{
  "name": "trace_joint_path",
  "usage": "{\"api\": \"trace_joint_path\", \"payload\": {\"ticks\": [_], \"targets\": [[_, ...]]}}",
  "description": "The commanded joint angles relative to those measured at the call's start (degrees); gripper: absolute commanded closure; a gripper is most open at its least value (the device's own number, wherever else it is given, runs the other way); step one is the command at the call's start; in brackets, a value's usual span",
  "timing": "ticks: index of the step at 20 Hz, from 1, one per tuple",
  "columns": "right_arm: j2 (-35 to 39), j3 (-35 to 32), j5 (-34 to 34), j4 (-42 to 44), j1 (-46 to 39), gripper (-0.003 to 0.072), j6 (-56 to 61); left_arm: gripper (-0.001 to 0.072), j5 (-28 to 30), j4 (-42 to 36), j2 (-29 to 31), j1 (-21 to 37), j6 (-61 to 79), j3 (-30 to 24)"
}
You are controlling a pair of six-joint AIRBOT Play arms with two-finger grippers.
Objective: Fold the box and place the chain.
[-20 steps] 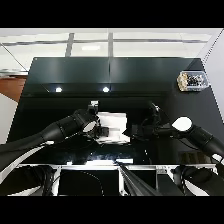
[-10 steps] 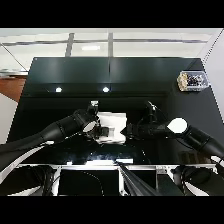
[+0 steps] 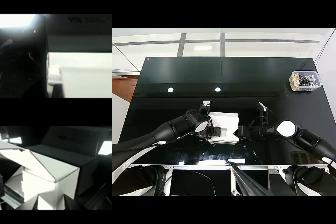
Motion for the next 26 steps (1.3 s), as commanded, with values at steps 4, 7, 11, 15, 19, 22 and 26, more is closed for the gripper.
{"api": "trace_joint_path", "payload": {"ticks": [4, 7, 11, 15, 19, 22, 26], "targets": [[-0.63, 1.51, -0.59, -7.8, 1.9, 0.033, 6.8, 0.0681, -0.02, 0.02, -0.02, 0.0, 0.0, 0.04], [-2.86, 4.66, -0.31, -12.9, 4.22, 0.033, 11.06, 0.0681, -0.02, 0.02, -0.02, 0.0, 0.0, 0.04], [-7.69, 9.27, 2.54, -17.11, 6.97, 0.0331, 15.76, 0.0681, -0.02, 0.0, -0.02, 0.0, 0.02, 0.04], [-9.79, 12.79, 4.98, -27.34, 9.09, 0.0331, 24.65, 0.0681, -0.02, 0.0, -0.02, 0.0, 0.0, 0.04], [-10.73, 15.82, 8.61, -33.99, 10.67, 0.0331, 29.31, 0.0681, 0.0, 0.0, -0.02, 0.0, 0.02, 0.04], [-13.31, 18.56, 11.91, -35.95, 11.93, 0.0331, 30.23, 0.0681, 0.0, 0.0, -0.02, 0.0, 0.0, 0.04], [-17.16, 21.75, 14.1, -39.76, 14.01, 0.04, 33.86, 0.0681, 0.0, 0.0, -0.02, 0.0, 0.0, 0.04]]}}
